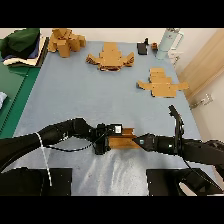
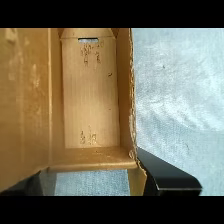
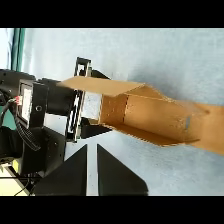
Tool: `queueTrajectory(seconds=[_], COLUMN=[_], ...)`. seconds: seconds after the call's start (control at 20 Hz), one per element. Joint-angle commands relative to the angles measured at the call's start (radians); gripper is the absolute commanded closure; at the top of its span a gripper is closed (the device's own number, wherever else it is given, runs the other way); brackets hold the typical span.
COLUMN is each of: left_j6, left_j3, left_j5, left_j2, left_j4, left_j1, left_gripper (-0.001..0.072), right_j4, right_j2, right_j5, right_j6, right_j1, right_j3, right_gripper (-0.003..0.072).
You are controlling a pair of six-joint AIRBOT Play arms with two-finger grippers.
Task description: Fold the box.
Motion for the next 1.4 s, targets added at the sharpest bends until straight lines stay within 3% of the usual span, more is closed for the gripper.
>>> queueTrajectory(seconds=[0.0,0.25,0.3,0.95,1.35], left_j6=[0.0,0.017,0.021,0.079,0.074], left_j3=[0.0,-0.001,-0.001,-0.001,-0.001], left_j5=[-0.002,-0.002,-0.002,-0.032,-0.029], left_j2=[0.0,0.0,0.0,0.0,-0.001], left_j4=[0.0,-0.018,-0.018,-0.056,-0.066], left_j1=[0.0,0.0,0.0,0.0,0.0], left_gripper=[0.0182,0.0182,0.0182,0.0182,0.0182], right_j4=[0.0,0.0,0.001,0.001,-0.011], right_j2=[-0.007,-0.106,-0.128,-0.383,-0.459], right_j5=[0.005,0.071,0.114,0.412,0.436], right_j6=[0.047,0.009,-0.013,-0.06,-0.06], right_j1=[0.0,0.0,0.0,0.037,0.084], right_j3=[0.001,0.001,0.001,0.001,0.002], right_gripper=[0.0605,0.0607,0.0683,0.0683,0.0683])
